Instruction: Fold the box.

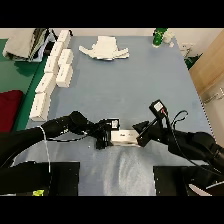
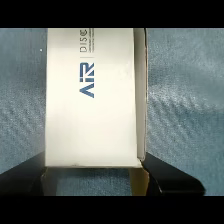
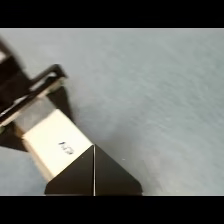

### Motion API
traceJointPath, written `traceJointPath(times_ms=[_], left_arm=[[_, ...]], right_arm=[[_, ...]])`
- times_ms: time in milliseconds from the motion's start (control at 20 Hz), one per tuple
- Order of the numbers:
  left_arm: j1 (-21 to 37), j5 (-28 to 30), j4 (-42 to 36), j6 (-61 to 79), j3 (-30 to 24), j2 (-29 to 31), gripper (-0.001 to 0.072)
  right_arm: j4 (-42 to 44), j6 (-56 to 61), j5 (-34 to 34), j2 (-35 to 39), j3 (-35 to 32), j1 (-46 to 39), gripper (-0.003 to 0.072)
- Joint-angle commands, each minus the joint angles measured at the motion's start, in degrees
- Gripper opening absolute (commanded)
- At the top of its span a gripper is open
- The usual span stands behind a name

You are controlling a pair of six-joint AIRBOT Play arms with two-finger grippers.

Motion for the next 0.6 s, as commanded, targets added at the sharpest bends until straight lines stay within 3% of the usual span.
traceJointPath(times_ms=[0,300,550], left_arm=[[-0.02,0.00,0.02,0.04,0.02,0.00,0.0520],[-0.02,0.11,0.00,0.04,0.04,0.00,0.0520],[0.07,0.48,0.02,-3.15,0.17,0.04,0.0520]], right_arm=[[-3.61,3.85,-10.21,-3.85,5.46,-8.59,0.0002],[-11.04,16.20,-29.83,-15.67,15.47,-17.57,0.0003],[-11.39,24.55,-31.95,-20.65,16.52,-19.08,0.0010]])
